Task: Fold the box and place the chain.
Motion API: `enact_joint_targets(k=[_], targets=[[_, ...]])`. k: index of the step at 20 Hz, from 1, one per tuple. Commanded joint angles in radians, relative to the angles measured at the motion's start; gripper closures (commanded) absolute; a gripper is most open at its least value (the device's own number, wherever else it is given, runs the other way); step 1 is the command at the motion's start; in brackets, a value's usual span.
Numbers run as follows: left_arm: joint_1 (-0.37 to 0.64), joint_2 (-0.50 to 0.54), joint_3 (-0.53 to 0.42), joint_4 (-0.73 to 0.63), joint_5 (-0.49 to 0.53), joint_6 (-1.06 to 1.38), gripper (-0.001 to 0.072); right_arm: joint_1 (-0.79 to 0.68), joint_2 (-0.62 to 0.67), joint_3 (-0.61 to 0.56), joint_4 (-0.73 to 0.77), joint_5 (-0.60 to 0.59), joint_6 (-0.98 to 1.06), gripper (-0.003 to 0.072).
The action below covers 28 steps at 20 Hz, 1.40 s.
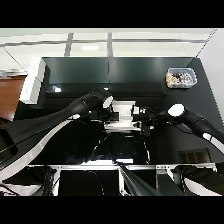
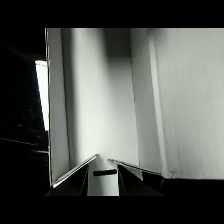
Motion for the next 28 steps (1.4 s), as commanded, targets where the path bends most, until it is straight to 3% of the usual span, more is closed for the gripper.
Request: enact_joint_targets(k=[1,2,3,4,5,6,7,8,9,10,11,13,16,18,20,22,24,26,28], targets=[[-0.001,0.000,0.000,-0.003,0.001,-0.001,0.0684,0.037,-0.030,0.001,0.052,-0.051,-0.015,0.0490],[-0.001,0.000,0.000,-0.002,0.002,-0.001,0.0683,0.044,-0.034,0.001,0.053,-0.061,-0.014,0.0490],[-0.001,0.000,0.000,-0.002,0.002,-0.001,0.0684,0.047,-0.034,0.001,0.053,-0.078,-0.008,0.0439],[-0.001,0.000,0.000,-0.002,0.002,-0.001,0.0684,0.047,-0.034,0.001,0.053,-0.102,0.013,0.0214],[0.000,0.000,0.000,-0.002,0.002,-0.001,0.0683,0.045,-0.034,0.001,0.051,-0.108,0.016,0.0224],[0.000,0.000,0.000,-0.002,0.002,-0.001,0.0684,0.041,-0.034,0.001,0.051,-0.101,0.034,0.0411],[0.001,0.000,0.000,-0.001,0.002,-0.001,0.0683,0.041,-0.034,0.001,0.051,-0.100,0.068,0.0414],[0.001,0.000,0.000,-0.002,0.002,-0.001,0.0684,0.041,-0.034,0.001,0.051,-0.100,0.090,0.0281],[0.001,0.000,0.000,-0.002,0.002,-0.001,0.0684,0.040,-0.032,0.001,0.049,-0.086,0.111,0.0346],[0.001,0.000,0.000,-0.002,0.002,-0.001,0.0683,0.036,-0.026,0.001,0.044,-0.071,0.159,0.0568],[0.001,0.000,0.000,-0.002,0.002,-0.001,0.0684,0.028,-0.013,0.005,0.030,-0.049,0.251,0.0670],[0.001,0.000,0.000,-0.002,0.002,-0.001,0.0684,-0.011,0.028,0.034,-0.050,0.043,0.561,0.0670],[0.001,-0.001,0.000,-0.002,0.005,-0.001,0.0684,-0.146,0.084,0.122,-0.259,0.321,0.838,0.0671],[0.001,-0.001,0.000,-0.002,0.004,-0.001,0.0684,-0.285,0.101,0.166,-0.314,0.416,1.022,0.0670],[0.001,-0.001,0.000,-0.002,0.005,-0.001,0.0684,-0.463,0.100,0.151,-0.312,0.388,1.216,0.0671],[0.001,-0.001,0.000,-0.002,0.005,-0.001,0.0684,-0.614,0.087,0.089,-0.245,0.323,1.274,0.0672],[0.002,-0.001,0.000,0.000,0.004,-0.001,0.0684,-0.719,0.034,0.043,-0.176,0.352,1.301,0.0672],[0.002,-0.001,0.000,-0.001,0.005,-0.001,0.0683,-0.739,-0.033,0.006,-0.098,0.375,1.298,0.0670],[0.004,-0.001,0.000,-0.002,0.005,-0.001,0.0684,-0.655,-0.075,-0.008,-0.081,0.374,1.293,0.0671]])
